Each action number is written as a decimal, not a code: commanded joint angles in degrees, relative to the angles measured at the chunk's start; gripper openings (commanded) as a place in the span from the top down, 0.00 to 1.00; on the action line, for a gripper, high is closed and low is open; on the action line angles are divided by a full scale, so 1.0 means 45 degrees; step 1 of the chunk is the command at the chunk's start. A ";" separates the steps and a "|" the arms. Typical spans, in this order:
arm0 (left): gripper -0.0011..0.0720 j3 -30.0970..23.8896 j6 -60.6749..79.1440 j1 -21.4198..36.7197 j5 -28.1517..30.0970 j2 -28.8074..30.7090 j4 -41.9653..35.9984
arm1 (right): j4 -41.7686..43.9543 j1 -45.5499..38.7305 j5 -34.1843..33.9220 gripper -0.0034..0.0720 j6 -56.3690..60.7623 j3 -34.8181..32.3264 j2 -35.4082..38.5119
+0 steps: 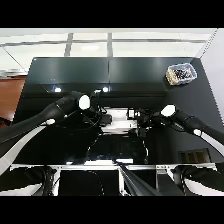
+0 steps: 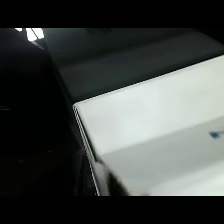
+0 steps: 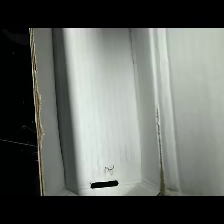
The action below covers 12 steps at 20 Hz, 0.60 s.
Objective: Fold the box and place the chain.
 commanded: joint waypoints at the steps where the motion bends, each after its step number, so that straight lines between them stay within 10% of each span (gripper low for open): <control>1: 0.67 0.0379 -0.1025 -0.0427 -0.0573 -0.0471 0.0651 | -0.0005 -0.0005 0.0005 0.77 0.0000 0.0000 -0.0005; 12: 0.67 0.1360 -0.6081 -0.1360 -0.1409 -0.0636 0.3099 | -0.0005 -0.0005 0.0005 0.77 0.0000 0.0000 -0.0005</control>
